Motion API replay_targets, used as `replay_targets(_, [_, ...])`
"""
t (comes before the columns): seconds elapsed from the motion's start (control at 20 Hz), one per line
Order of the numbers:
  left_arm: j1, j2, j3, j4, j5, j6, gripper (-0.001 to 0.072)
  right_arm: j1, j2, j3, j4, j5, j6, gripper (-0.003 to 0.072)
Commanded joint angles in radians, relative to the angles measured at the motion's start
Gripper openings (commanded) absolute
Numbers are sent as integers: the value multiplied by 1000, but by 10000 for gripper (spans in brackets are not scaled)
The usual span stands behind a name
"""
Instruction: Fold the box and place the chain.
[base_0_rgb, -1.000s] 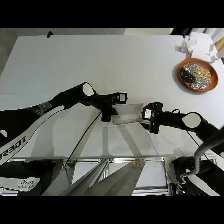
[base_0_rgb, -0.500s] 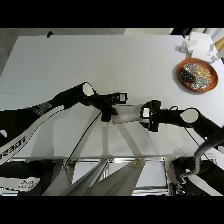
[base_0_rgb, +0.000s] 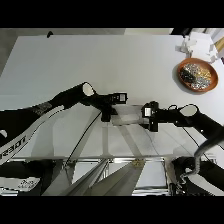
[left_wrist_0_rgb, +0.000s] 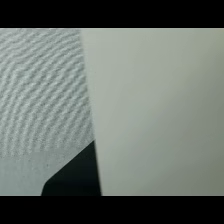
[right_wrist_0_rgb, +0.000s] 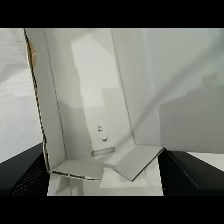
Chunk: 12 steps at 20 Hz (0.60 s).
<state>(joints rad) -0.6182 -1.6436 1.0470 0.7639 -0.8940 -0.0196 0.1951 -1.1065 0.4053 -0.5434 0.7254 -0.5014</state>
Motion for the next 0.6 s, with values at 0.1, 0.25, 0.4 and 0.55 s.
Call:
replay_targets(0.1, [-1,0,0,-1,3,0,12,-4,-93,21,80,42,-88,692])
replay_targets(0.25, [-1,0,0,-1,3,0,12,-4,-132,34,81,43,-88,661])
replay_targets(0.4, [-1,0,0,-1,3,0,12,-4,-156,35,81,41,-89,601])
replay_targets(0.55, [-1,0,0,-1,3,0,12,-4,-169,35,81,42,-103,506])
